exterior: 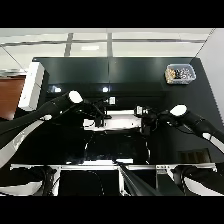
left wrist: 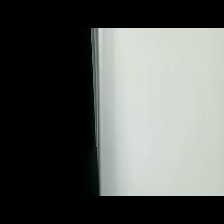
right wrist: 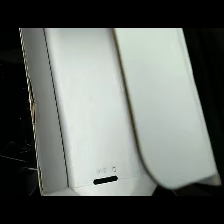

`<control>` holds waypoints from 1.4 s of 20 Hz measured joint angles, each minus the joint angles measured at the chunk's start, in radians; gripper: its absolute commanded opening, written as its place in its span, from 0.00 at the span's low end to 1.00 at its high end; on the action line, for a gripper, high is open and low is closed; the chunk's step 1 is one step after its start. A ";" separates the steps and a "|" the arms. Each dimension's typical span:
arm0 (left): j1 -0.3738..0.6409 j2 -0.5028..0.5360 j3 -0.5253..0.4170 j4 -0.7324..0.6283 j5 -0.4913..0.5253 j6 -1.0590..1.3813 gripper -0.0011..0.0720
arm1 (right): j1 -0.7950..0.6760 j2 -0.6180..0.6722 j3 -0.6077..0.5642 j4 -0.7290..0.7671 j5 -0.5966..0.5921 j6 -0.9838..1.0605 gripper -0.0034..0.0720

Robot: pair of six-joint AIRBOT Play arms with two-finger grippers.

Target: Fold the box and place the chain.

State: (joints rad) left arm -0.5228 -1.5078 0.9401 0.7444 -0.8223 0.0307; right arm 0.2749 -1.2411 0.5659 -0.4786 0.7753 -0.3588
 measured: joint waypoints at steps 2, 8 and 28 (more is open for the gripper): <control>0.000 0.000 0.000 0.000 0.000 0.000 0.06 | 0.008 -0.025 0.008 -0.018 0.000 -0.008 0.98; 0.000 0.000 0.000 0.000 0.000 0.000 0.06 | 0.032 -0.064 0.030 -0.065 -0.014 0.013 0.98; 0.006 0.026 0.000 0.009 -0.002 -0.006 0.97 | 0.045 -0.079 0.042 -0.099 -0.032 0.056 0.75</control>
